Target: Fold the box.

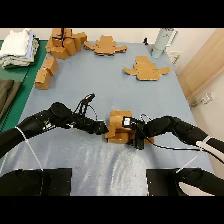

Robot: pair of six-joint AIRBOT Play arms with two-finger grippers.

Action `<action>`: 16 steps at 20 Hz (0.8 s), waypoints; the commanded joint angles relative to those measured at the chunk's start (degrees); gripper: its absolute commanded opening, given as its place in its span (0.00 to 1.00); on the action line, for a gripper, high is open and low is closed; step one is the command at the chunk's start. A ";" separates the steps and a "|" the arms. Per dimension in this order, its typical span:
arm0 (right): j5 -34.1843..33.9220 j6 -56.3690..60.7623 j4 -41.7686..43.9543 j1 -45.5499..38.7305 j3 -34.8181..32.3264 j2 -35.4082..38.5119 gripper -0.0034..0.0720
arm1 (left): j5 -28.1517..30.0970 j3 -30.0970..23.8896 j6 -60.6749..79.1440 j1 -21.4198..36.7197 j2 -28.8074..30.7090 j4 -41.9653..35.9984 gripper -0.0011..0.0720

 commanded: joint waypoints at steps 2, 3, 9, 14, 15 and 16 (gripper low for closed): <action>0.00 0.02 0.00 0.02 -0.02 -0.02 0.78 | 0.13 0.04 -1.03 -0.98 0.00 -0.79 0.49; 0.02 0.02 0.00 0.02 -0.02 -0.02 0.78 | 0.17 0.04 -0.98 -1.70 0.00 -0.74 0.52; 0.00 0.02 0.00 0.02 -0.02 -0.02 0.78 | 2.05 0.04 -0.92 -2.49 -0.02 -0.52 0.52; 0.02 0.02 -0.02 0.02 -0.02 -0.02 0.78 | 3.50 0.04 0.44 -3.67 -0.02 0.33 0.69; 0.00 0.02 -0.02 0.02 -0.02 -0.02 0.78 | 3.98 0.07 0.24 -4.31 -0.02 0.33 0.69; 0.00 0.02 0.00 0.02 -0.02 -0.02 0.78 | 4.33 0.07 -0.61 -4.85 -0.02 0.50 0.69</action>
